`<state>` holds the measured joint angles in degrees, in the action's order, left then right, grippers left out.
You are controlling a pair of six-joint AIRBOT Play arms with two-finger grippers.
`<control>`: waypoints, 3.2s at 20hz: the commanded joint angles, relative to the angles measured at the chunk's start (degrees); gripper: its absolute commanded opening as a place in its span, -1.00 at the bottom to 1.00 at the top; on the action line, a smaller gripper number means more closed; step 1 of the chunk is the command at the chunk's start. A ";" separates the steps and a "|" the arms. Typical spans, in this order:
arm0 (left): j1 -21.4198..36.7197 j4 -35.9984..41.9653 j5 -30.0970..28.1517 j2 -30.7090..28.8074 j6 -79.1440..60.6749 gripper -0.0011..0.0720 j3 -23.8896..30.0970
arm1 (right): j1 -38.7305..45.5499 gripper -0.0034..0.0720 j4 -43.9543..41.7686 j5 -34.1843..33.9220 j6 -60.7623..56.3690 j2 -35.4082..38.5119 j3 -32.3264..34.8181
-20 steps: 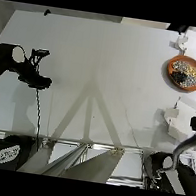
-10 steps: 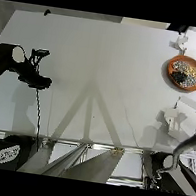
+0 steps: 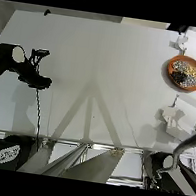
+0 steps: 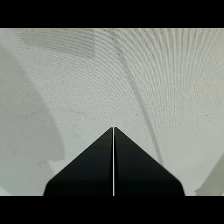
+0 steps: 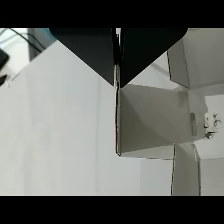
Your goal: Fold the box and place the chain.
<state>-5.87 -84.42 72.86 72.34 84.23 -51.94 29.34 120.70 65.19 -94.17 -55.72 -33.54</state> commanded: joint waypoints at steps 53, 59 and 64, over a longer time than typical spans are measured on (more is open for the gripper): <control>-20.61 51.65 -12.41 25.66 -55.01 -0.96 -8.90 | -50.29 -0.87 -43.08 -22.80 -1.62 16.79 15.69; -20.70 52.13 -12.66 20.06 -73.92 -0.97 -8.87 | -50.29 -0.01 -43.01 -21.86 -1.49 19.63 13.03; -24.33 50.45 -15.58 18.60 -80.39 -0.98 -8.63 | -50.29 -0.01 -39.58 -19.02 -1.31 25.16 10.10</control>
<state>-28.21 -32.95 59.37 91.88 9.39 -60.73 -20.91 79.15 44.75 -95.57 -33.30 -22.22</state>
